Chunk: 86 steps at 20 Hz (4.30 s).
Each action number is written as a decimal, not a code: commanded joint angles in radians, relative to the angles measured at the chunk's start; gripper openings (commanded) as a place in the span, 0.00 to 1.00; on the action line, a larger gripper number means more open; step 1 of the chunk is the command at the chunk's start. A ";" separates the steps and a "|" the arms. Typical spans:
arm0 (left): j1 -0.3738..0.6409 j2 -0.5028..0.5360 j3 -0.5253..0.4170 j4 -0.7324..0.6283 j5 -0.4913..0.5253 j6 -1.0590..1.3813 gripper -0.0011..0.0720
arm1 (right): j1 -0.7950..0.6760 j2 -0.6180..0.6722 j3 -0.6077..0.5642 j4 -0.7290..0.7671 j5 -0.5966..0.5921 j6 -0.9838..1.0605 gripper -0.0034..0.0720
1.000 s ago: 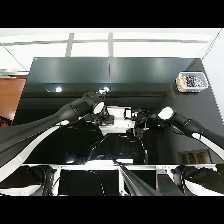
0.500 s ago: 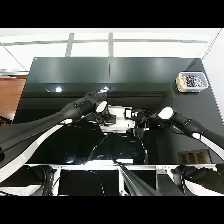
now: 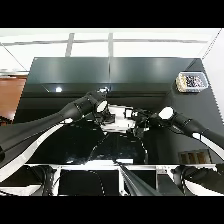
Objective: Fold the box and place the chain.
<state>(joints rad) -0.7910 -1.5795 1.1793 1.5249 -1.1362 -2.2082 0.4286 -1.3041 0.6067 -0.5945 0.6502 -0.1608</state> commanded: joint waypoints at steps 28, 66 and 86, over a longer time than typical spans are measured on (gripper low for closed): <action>0.002 -0.001 0.001 0.000 0.001 0.002 0.06 | 0.013 0.067 -0.003 0.071 0.037 0.337 0.24; 0.002 -0.001 0.001 0.000 0.002 0.001 0.06 | -0.494 0.150 -0.220 0.008 0.246 1.368 0.08; 0.002 -0.001 0.001 0.000 0.002 0.001 0.06 | -0.230 0.036 0.039 0.166 0.417 1.238 0.79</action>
<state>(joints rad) -0.7902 -1.5803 1.1801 1.5249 -1.1347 -2.2070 0.1627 -1.2671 0.6411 -0.4232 1.0954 1.0470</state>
